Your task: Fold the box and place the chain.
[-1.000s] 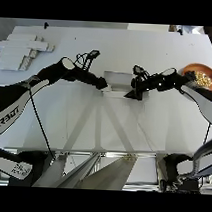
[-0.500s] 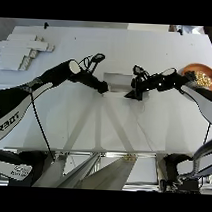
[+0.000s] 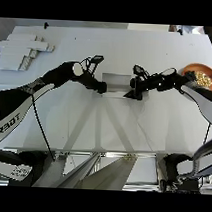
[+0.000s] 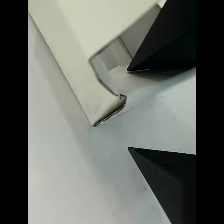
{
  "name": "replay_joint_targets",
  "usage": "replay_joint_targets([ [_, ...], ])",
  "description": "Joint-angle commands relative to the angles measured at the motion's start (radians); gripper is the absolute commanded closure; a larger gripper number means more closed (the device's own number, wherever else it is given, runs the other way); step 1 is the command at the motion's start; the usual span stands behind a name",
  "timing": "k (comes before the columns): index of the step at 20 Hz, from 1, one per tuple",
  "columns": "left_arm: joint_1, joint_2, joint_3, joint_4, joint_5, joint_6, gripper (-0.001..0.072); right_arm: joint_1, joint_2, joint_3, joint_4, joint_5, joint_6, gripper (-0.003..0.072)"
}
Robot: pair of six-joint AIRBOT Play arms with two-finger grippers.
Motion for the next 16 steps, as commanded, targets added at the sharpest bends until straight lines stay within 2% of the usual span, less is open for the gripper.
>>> replay_joint_targets([
  [1,-0.005,-0.001,0.022,0.021,-0.053,-0.112,0.0228,-0.001,0.000,0.000,-0.005,-0.002,0.000,0.0351],
  [7,-0.063,-0.002,0.101,0.015,-0.056,-0.239,0.0228,-0.001,0.000,0.000,-0.005,-0.002,0.000,0.0351],
  [13,-0.110,-0.003,0.107,0.022,-0.035,-0.333,0.0226,-0.001,0.000,0.000,-0.005,-0.002,0.000,0.0351],
  [16,-0.146,-0.005,0.108,0.160,-0.037,-0.418,0.0228,-0.001,0.000,0.000,-0.005,-0.002,0.000,0.0351],
])
